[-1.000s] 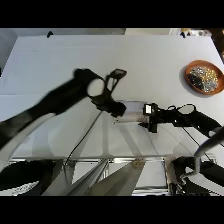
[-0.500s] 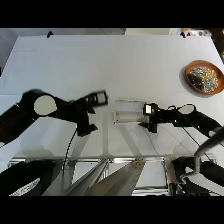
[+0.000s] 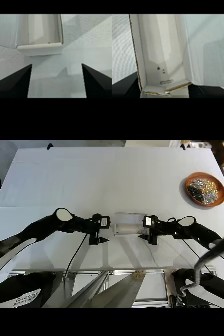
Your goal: Fold the box and place the chain.
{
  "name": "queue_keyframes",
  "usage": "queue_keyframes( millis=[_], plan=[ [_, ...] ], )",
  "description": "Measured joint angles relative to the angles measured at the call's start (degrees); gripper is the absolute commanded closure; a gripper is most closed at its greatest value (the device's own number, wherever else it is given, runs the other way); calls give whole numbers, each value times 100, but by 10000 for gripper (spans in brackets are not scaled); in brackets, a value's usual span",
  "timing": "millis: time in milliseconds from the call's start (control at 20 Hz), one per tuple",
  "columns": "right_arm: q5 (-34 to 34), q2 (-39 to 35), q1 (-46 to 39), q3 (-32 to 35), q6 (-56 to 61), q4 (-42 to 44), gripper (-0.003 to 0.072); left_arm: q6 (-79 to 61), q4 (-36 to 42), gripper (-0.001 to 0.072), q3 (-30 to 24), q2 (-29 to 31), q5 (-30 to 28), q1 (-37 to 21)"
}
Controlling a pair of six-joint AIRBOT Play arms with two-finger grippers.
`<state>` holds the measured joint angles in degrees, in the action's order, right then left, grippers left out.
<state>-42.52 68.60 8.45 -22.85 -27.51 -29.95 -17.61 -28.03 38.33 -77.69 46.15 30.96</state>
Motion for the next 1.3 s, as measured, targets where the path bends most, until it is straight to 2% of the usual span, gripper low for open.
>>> queue_keyframes(
  millis=[150, 400, 1300],
  plan=[
    [0, 0, 0, 0, 2, 0, 330, -308, 328, 11, 164, -435, -44, -9],
    [-2, 0, 0, 0, 2, 2, 330, -476, 516, 11, 400, -796, -66, -11],
    [0, 0, 0, 0, 4, 2, 330, -664, 835, 17, 774, -1344, -125, 227]
  ],
)
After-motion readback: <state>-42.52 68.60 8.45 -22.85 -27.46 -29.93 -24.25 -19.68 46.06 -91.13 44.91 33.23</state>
